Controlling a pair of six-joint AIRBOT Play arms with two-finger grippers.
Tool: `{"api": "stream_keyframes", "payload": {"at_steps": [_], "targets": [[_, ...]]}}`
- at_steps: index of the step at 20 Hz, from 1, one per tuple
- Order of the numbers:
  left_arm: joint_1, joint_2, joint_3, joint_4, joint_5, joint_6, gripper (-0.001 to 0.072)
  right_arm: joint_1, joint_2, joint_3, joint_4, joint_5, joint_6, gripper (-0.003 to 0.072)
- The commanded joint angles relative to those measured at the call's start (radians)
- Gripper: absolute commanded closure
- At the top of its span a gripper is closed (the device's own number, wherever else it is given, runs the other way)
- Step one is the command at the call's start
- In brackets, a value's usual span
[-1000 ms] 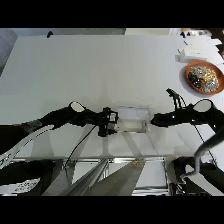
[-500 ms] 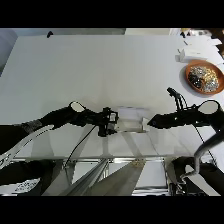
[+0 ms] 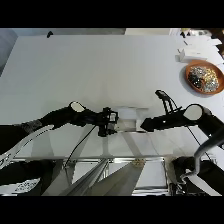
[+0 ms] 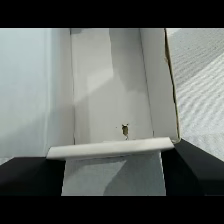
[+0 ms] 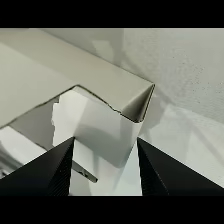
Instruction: Fold the box and place the chain.
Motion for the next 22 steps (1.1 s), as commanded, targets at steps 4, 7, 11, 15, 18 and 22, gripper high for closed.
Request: {"api": "stream_keyframes", "payload": {"at_steps": [4,7,11,15,18,22], "targets": [[0.0,0.0,0.0,0.0,0.0,0.001,0.0698,0.177,-0.05,0.053,-0.212,-0.066,0.401,0.0251],[0.0,0.0,0.0,0.0,0.0,0.001,0.0698,0.249,-0.114,0.085,-0.286,-0.061,0.546,0.0253],[0.0,0.0,0.0,0.0,0.0,0.001,0.0698,0.333,-0.191,0.172,-0.433,-0.014,0.752,0.0256],[0.0,0.0,0.0,0.001,0.0,0.001,0.0698,0.394,-0.249,0.218,-0.544,0.075,0.88,0.0266],[0.0,0.0,0.0,0.0,0.0,0.001,0.0698,0.427,-0.287,0.218,-0.543,0.082,0.912,0.0287],[0.0,0.0,0.0,0.0,0.0,0.001,0.0698,0.434,-0.294,0.218,-0.544,0.077,0.924,0.0416]]}}
